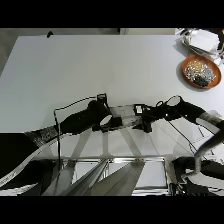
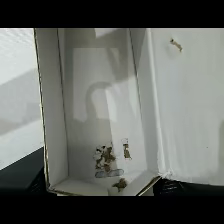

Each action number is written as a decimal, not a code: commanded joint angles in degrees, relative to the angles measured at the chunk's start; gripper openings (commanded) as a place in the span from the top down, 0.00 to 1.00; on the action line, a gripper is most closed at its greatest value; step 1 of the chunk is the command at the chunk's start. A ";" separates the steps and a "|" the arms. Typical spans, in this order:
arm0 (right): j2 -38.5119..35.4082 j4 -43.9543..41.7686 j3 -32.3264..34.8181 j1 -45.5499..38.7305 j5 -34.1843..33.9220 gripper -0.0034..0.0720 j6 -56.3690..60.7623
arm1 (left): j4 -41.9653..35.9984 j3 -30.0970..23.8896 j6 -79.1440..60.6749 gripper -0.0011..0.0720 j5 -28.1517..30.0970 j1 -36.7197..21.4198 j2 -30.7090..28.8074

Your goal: Fold the box and place the chain.

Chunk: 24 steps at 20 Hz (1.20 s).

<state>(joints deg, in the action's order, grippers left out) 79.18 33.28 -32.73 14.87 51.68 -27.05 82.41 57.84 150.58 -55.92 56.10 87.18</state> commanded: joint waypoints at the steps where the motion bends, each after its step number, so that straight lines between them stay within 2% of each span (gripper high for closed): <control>1: 0.00 -0.09 0.00 0.07 0.00 0.41 0.15 | -0.11 0.09 0.52 0.67 1.60 0.07 -0.04; 2: 0.00 -0.13 0.00 0.04 -0.04 0.41 0.15 | -0.11 0.09 0.57 0.60 1.75 0.07 -0.04; 4: 0.00 -0.13 0.00 0.04 -0.02 0.41 0.15 | -0.04 0.09 1.09 0.67 1.68 0.07 -0.04; 5: 0.00 -0.13 0.00 0.07 -0.02 0.41 0.15 | -0.09 0.09 1.31 0.89 1.73 0.07 -0.04; 6: 0.00 -0.13 0.00 0.04 -0.02 0.41 0.15 | -0.09 0.09 1.31 0.98 1.73 0.07 -0.04; 11: 0.00 -0.13 0.00 0.07 -0.02 0.41 0.15 | -0.13 0.09 1.18 0.97 1.73 0.07 -0.07; 13: 0.00 -0.13 0.00 0.04 -0.02 0.41 0.15 | -0.48 0.09 -0.26 0.82 1.66 0.07 -0.39; 15: 0.00 -0.13 0.00 0.04 -0.02 0.41 0.15 | -0.50 0.09 -3.08 0.54 1.44 -0.02 -1.31; 24: 0.00 -0.13 0.00 0.04 -0.02 0.41 0.15 | -0.59 0.04 -11.52 0.50 -2.69 -5.01 -7.69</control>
